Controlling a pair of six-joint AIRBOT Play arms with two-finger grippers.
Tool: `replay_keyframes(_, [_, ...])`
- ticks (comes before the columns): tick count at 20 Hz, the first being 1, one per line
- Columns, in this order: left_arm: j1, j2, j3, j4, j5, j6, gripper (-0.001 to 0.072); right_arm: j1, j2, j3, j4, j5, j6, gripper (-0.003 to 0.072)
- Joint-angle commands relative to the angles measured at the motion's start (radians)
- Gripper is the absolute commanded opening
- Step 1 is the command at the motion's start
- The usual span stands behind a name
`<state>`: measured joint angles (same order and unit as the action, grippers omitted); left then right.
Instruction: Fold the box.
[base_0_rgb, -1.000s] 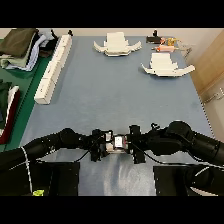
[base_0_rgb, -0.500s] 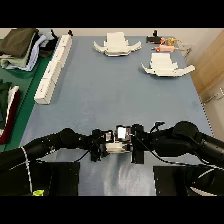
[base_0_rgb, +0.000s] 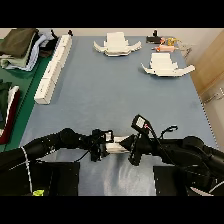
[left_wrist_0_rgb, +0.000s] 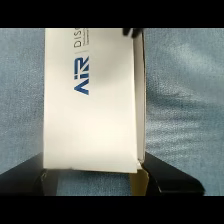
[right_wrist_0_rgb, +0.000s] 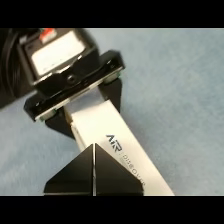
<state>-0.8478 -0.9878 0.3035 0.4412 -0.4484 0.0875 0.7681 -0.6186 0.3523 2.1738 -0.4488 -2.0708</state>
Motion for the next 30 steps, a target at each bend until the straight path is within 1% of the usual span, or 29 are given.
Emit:
replay_keyframes(1, [0.000, 0.001, 0.001, 0.000, 0.000, 0.000, 0.0442, 0.001, 0.040, -0.052, 0.026, 0.104, 0.056, 0.0013])
replay_keyframes(15, [0.000, 0.001, 0.001, 0.000, 0.000, 0.000, 0.0442, 0.001, -0.031, -0.178, 0.027, 0.104, 0.092, 0.0013])
replay_keyframes(30, [0.000, 0.001, 0.001, 0.000, 0.000, 0.000, 0.0442, 0.001, -0.040, -0.181, 0.026, 0.101, 0.092, 0.0013])
